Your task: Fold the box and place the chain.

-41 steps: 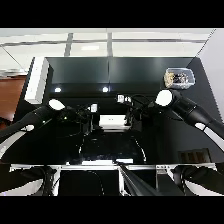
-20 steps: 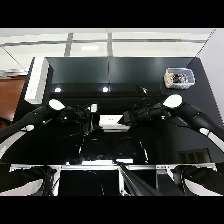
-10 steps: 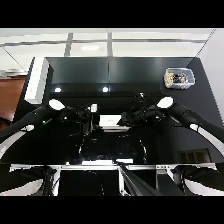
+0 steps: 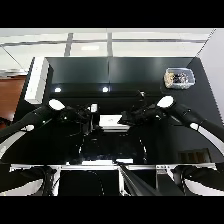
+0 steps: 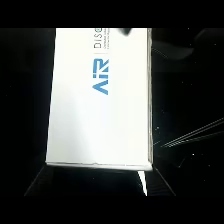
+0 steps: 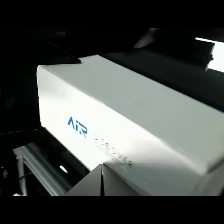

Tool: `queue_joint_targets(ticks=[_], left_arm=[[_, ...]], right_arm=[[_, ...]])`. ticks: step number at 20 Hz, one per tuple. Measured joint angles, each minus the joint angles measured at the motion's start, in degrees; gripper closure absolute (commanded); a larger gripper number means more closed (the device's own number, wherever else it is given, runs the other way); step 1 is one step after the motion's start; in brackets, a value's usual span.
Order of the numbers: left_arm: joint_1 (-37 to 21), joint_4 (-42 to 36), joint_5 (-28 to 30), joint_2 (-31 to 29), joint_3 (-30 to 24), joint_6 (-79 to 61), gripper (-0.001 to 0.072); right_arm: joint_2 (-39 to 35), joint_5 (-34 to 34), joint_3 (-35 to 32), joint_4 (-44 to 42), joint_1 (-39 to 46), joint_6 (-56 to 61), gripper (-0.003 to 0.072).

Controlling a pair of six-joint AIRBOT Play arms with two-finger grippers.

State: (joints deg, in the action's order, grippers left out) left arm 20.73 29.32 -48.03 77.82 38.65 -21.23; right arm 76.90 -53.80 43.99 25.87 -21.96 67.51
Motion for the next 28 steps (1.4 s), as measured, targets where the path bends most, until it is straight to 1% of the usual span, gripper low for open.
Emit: queue_joint_targets(ticks=[1, 2, 3, 5, 9, 11, 13, 16, 20, 23, 28], left_arm=[[0.0, 0.0, 0.0, 0.0, 0.0, 0.0, 0.0218], [0.0, 0.0, 0.0, 0.0, 0.0, 0.0, 0.0127], [0.0, 0.1, 0.0, 0.0, 0.0, 0.2, -0.0011], [0.0, 0.6, -0.6, -0.1, 0.4, 1.3, -0.0011], [0.0, -0.3, -3.7, -2.2, 2.4, 3.1, -0.0011], [0.4, -2.4, -5.7, -3.2, 4.0, 4.6, -0.0010], [1.9, -3.9, -7.3, -3.5, 5.6, 6.4, -0.0010], [5.4, -5.9, -5.9, -2.2, 7.8, 8.1, -0.0010], [9.3, -8.6, -1.0, 1.0, 9.5, 9.2, -0.0007], [10.4, -9.3, 0.5, 2.9, 9.9, 10.4, -0.0007], [11.0, -9.7, 1.4, 4.5, 10.1, 13.3, -0.0007]], right_arm=[[-0.9, -2.1, 0.9, 0.6, 1.2, -0.2, 0.0673], [-2.4, -4.3, 2.0, 0.7, 2.5, -0.5, 0.0673], [-4.3, -6.6, 2.9, 1.7, 4.3, -0.6, 0.0673], [-9.0, -9.5, 4.1, 5.7, 8.5, -0.3, 0.0673], [-18.4, -15.1, 4.9, 20.6, 15.5, 5.6, 0.0673], [-21.1, -17.6, 4.9, 27.5, 17.2, 9.3, 0.0673], [-22.6, -18.9, 4.9, 31.3, 18.1, 11.8, 0.0673], [-23.6, -18.8, 4.9, 33.6, 18.5, 13.6, 0.0673], [-24.1, -18.3, 4.9, 34.6, 18.6, 14.8, 0.0673], [-24.2, -18.1, 4.9, 34.9, 18.6, 15.0, 0.0673], [-24.2, -18.0, 4.9, 35.2, 18.6, 15.1, 0.0673]])
